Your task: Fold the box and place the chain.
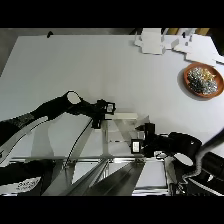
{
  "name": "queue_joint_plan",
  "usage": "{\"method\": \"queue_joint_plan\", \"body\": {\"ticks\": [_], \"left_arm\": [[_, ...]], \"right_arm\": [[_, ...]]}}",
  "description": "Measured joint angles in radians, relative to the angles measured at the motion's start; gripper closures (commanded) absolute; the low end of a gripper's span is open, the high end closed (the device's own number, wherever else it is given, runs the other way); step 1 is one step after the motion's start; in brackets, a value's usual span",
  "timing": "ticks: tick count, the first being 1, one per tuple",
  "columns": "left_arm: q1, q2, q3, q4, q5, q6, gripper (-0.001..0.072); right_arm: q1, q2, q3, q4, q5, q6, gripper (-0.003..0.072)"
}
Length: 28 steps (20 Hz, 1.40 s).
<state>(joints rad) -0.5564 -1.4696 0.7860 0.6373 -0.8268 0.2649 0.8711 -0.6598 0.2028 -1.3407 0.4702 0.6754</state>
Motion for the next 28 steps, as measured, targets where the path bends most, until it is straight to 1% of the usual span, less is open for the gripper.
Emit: {"method": "queue_joint_plan", "body": {"ticks": [9, 14, 19, 22, 28], "left_arm": [[0.0, 0.0, 0.0, 0.0, 0.0, 0.0, 0.0701], [0.0, 0.0, 0.0, 0.0, 0.0, 0.0, 0.0701], [0.0, 0.0, 0.0, 0.0, 0.0, 0.0, 0.0701], [0.0, 0.0, 0.0, 0.0, 0.0, 0.0, 0.0701], [0.0, 0.0, 0.0, 0.0, 0.0, 0.0, 0.0701]], "right_arm": [[0.005, -0.079, -0.006, -0.007, -0.125, 0.0, 0.0017], [-0.055, -0.089, 0.005, 0.027, -0.153, -0.003, 0.0017], [-0.129, -0.09, 0.037, 0.086, -0.099, -0.024, 0.0017], [-0.175, -0.091, 0.053, 0.151, -0.06, -0.097, 0.0017], [-0.241, -0.091, 0.071, 0.263, -0.03, -0.23, 0.0017]]}}
